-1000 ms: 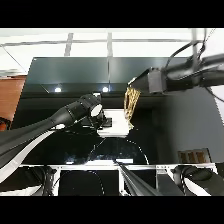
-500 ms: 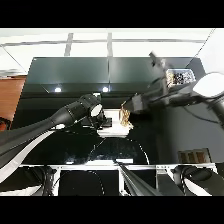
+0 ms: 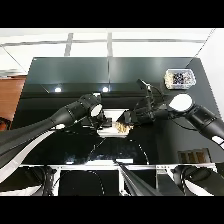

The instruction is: Fold the box and place the chain.

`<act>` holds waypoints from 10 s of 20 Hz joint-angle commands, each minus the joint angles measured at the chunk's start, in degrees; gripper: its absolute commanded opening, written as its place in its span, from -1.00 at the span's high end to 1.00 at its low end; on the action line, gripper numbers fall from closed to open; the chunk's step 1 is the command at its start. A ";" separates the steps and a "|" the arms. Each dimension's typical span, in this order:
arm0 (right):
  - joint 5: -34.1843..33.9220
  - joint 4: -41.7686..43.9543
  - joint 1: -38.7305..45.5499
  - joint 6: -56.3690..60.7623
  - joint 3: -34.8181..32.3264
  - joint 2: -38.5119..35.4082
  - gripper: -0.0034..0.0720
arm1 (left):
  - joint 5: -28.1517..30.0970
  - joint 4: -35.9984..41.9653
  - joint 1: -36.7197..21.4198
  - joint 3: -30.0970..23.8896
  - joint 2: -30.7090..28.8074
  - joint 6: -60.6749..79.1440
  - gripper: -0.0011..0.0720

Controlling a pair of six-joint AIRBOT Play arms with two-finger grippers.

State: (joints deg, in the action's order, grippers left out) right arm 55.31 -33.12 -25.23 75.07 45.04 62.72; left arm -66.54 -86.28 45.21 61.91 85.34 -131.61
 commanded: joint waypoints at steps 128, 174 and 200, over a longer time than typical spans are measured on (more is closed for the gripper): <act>3.43 -17.44 14.40 -8.02 -4.35 -9.01 0.16 | 21.20 50.99 -20.52 -26.95 -10.38 143.62 -0.98; 5.40 -14.10 -3.08 -52.59 9.57 10.60 -0.94 | 20.39 52.70 -20.33 -26.88 -10.38 143.60 -0.28; 8.57 -16.85 -3.10 -52.57 8.28 10.62 0.23 | 19.98 52.68 -20.37 -26.88 -10.38 143.62 -0.28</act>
State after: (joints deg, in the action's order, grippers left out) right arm 63.29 -49.78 -28.32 22.46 53.56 73.30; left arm -46.63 -33.52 24.86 34.98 74.94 11.99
